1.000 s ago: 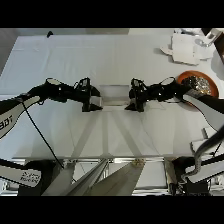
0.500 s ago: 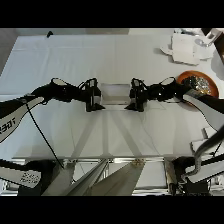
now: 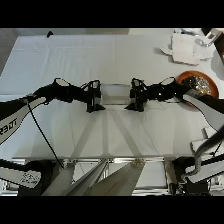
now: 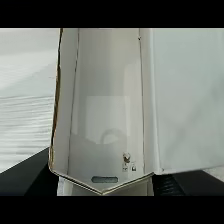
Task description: Fold the box and place the chain.
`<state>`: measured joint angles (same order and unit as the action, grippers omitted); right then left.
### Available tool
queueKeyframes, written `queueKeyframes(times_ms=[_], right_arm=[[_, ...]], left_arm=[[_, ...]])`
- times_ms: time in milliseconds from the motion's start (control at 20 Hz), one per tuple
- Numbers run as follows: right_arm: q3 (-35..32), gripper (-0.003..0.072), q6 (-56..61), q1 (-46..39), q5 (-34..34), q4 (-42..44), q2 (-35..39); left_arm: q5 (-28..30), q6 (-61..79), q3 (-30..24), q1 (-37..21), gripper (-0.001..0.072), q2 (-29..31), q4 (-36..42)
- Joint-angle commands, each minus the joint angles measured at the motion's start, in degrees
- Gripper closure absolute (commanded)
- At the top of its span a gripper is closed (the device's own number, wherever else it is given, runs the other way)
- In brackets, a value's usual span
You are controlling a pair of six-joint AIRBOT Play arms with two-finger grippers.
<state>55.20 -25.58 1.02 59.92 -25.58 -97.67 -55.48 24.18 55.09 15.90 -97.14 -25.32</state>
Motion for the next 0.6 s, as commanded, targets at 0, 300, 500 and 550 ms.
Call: queueKeyframes(times_ms=[0,300,500,550], right_arm=[[0.04,0.0166,0.0,0.04,0.11,-0.02,-0.02],[0.04,0.0166,0.0,0.04,0.11,-0.02,-0.02],[0.04,0.0166,0.0,0.04,0.11,-0.02,-0.02],[0.04,0.0166,0.0,0.04,0.13,-0.02,-0.02]], left_arm=[[-0.04,0.04,0.04,0.02,0.0241,-0.02,-0.07],[-0.61,0.48,0.04,-0.02,0.0325,-0.02,-0.28],[-0.46,0.42,0.04,0.0,0.0317,-0.02,-0.33],[-0.46,0.42,0.04,0.0,0.0317,-0.02,-0.31]])
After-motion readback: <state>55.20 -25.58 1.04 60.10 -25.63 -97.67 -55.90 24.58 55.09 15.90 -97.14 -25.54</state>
